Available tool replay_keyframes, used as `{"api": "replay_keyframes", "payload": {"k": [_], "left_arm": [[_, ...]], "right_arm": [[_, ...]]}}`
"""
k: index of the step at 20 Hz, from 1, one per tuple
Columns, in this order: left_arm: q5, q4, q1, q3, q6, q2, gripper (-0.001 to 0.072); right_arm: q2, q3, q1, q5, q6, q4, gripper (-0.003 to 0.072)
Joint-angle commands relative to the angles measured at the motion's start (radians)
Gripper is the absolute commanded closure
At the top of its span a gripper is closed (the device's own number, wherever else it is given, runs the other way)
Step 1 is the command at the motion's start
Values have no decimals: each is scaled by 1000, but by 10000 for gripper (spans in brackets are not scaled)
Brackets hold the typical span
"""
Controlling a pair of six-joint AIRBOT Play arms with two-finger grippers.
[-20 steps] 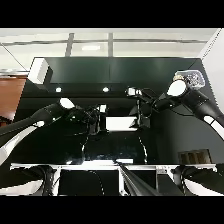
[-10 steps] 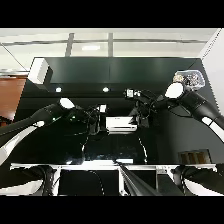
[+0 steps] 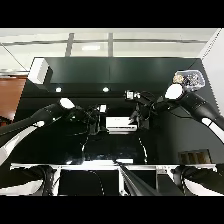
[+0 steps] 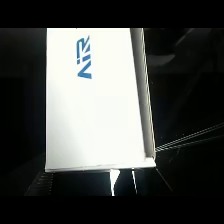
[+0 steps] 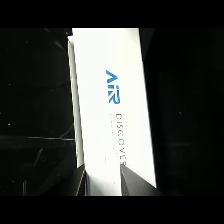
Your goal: Fold the box and place the chain.
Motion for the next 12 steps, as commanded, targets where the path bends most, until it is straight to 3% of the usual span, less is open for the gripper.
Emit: {"api": "replay_keyframes", "payload": {"k": [1, 3, 5, 12], "left_arm": [[0, 0, 0, 0, -2, -1, 271], [0, 0, 0, 0, -2, -1, 308], [0, 0, 0, 0, -2, -1, 308], [0, 0, 0, 0, -2, -1, 308]], "right_arm": [[-1, -9, 1, 12, 6, -2, 455], [-1, -9, 1, 13, 10, -2, 454], [-1, -9, 1, 26, 31, -2, 401], [-1, -11, 1, 14, 62, -9, 401]]}}
